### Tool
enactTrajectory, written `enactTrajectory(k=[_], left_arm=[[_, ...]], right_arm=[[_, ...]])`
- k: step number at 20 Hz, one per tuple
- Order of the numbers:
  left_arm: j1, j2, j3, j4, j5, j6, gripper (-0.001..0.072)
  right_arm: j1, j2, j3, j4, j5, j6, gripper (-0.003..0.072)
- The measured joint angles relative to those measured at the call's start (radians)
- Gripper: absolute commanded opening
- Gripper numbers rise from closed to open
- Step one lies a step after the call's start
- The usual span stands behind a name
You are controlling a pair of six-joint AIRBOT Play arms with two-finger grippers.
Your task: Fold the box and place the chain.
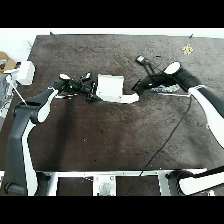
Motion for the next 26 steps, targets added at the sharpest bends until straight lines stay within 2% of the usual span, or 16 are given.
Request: enactTrajectory(k=[3,6,10,15,16,17,18,20,22,23,24,26], left_arm=[[0.000,0.000,0.000,0.000,0.000,0.000,0.0226],[0.000,0.000,0.000,0.001,0.000,0.000,0.0226],[0.000,0.000,0.000,0.001,0.000,0.000,0.0226],[0.000,0.000,0.000,0.001,0.000,0.000,0.0226],[0.000,0.000,0.000,0.001,0.000,0.000,0.0226],[0.000,0.000,0.000,0.001,0.000,0.000,0.0226],[0.000,0.000,0.000,0.001,0.000,0.000,0.0226],[0.000,0.000,0.000,0.001,0.001,0.000,0.0226],[0.000,0.000,0.000,0.001,0.001,0.000,0.0226],[0.000,0.000,0.000,0.001,0.001,0.000,0.0226],[0.000,0.000,0.000,0.001,0.001,0.000,0.0226],[0.000,0.000,0.000,0.001,0.000,0.000,0.0226]], right_arm=[[-0.063,0.037,-0.003,-0.051,0.060,0.301,0.0002],[-0.111,0.049,-0.055,-0.088,0.065,0.485,0.0002],[-0.135,0.051,-0.162,-0.089,-0.032,0.597,0.0002],[-0.093,-0.030,-0.219,0.056,-0.140,0.573,0.0004],[-0.082,-0.054,-0.223,0.100,-0.149,0.549,0.0096],[-0.072,-0.074,-0.225,0.145,-0.156,0.521,0.0297],[-0.065,-0.089,-0.227,0.201,-0.159,0.488,0.0336],[-0.051,-0.112,-0.228,0.302,-0.164,0.424,0.0336],[-0.053,-0.122,-0.217,0.343,-0.143,0.385,0.0348],[-0.054,-0.127,-0.209,0.365,-0.132,0.372,0.0485],[-0.055,-0.129,-0.196,0.389,-0.112,0.362,0.0528],[-0.052,-0.131,-0.166,0.426,-0.084,0.348,0.0527]])
